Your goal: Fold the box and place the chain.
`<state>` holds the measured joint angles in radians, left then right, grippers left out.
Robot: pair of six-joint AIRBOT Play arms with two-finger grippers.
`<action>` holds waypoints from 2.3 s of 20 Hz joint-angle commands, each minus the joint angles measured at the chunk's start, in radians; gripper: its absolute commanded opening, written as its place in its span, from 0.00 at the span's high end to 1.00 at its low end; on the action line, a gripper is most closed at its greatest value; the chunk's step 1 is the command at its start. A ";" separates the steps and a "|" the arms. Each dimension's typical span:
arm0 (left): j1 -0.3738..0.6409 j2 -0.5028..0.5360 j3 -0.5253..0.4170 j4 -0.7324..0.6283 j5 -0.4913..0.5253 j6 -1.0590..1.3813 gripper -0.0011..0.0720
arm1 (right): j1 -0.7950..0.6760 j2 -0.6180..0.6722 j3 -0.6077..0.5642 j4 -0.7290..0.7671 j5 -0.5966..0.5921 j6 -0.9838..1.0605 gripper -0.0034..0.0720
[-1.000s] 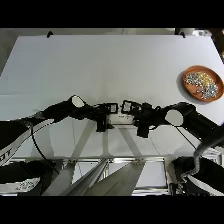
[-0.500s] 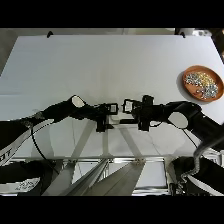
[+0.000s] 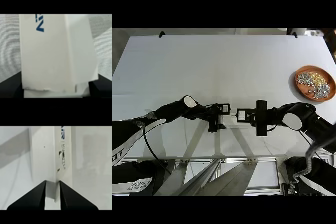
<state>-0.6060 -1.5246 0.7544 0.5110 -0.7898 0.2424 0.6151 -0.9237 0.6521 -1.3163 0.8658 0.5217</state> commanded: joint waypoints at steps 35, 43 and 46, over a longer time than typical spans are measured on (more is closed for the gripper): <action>0.000 0.000 0.000 -0.002 0.000 -0.003 0.46 | 0.001 -0.128 -0.002 0.398 -0.175 -0.223 0.73; 0.000 0.000 0.000 -0.002 0.000 -0.003 0.46 | 0.001 -0.128 -0.011 0.402 -0.158 -0.205 0.82; 0.000 0.000 0.000 -0.002 0.000 -0.003 0.46 | 0.005 -0.128 -0.011 0.405 -0.142 -0.204 0.82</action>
<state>-0.6060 -1.5246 0.7544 0.5087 -0.7902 0.2390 0.6167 -1.0512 0.6418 -0.9157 0.7101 0.3153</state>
